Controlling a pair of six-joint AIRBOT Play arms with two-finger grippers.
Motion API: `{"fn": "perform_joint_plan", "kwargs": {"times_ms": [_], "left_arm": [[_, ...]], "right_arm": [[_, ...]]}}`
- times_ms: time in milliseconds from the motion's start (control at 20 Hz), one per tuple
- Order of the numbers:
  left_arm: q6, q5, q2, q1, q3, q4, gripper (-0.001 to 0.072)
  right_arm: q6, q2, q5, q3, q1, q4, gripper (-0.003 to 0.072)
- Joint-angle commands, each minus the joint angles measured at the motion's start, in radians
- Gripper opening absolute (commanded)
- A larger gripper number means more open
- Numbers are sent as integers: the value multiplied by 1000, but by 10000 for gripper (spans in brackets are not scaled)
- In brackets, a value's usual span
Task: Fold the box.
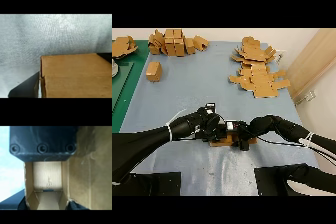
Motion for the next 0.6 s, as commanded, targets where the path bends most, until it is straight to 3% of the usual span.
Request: {"fn": "perform_joint_plan", "kwargs": {"times_ms": [0, 50, 550], "left_arm": [[7, 1, -5, 0, 1, -10, 106], [18, 5, -5, -1, 1, -11, 14], [19, 18, -3, -13, 1, -21, 19]], "right_arm": [[0, -1, 0, 0, 0, 0, 504], [0, -1, 0, 0, 0, 0, 504], [0, -1, 0, 0, 0, 0, 504]]}}
